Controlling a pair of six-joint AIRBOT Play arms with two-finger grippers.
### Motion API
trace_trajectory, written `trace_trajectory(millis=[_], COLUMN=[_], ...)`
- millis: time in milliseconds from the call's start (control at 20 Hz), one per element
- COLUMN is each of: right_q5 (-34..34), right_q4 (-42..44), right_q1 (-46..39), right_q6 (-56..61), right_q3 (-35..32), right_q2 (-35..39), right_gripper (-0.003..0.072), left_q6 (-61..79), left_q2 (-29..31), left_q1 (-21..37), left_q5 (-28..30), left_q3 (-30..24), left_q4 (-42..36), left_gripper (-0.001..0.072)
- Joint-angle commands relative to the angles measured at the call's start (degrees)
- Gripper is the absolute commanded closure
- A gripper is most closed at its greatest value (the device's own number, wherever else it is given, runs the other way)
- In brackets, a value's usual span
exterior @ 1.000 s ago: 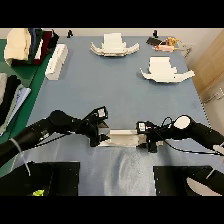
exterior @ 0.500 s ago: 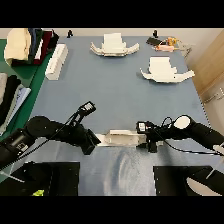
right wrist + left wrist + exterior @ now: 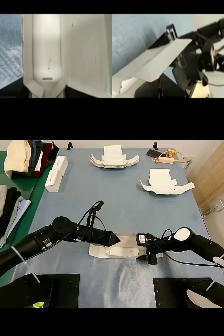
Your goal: Fold the box.
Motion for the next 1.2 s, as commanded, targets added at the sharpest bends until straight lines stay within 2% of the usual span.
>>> trace_trajectory(millis=[0,200,400,650,950,1150], right_q5=[0.0,0.0,0.0,0.0,0.0,0.0], right_q4=[0.0,0.0,0.0,0.0,0.0,0.0], right_q1=[0.0,0.0,0.0,0.0,0.0,0.0], right_q6=[0.0,0.0,0.0,0.0,0.0,0.0], right_q3=[0.0,0.0,0.0,0.0,0.0,0.0], right_q2=[0.0,0.0,0.0,0.0,0.0,0.0], right_gripper=[0.0174,0.0174,0.0174,0.0174,0.0174,0.0174], left_q6=[-3.5,-7.5,-7.5,-7.5,-2.4,3.3], left_q2=[-3.8,-7.8,-12.7,-16.7,-16.5,-11.0], left_q1=[1.7,4.9,7.5,7.5,7.5,11.1], left_q5=[3.6,5.2,0.8,-0.3,-3.8,-11.3], left_q3=[1.2,1.2,1.2,1.2,4.1,8.5], left_q4=[-2.4,-2.4,-2.3,-1.9,-1.9,1.6], left_gripper=[0.0694,0.0694,0.0694,0.0694,0.0694,0.0695])
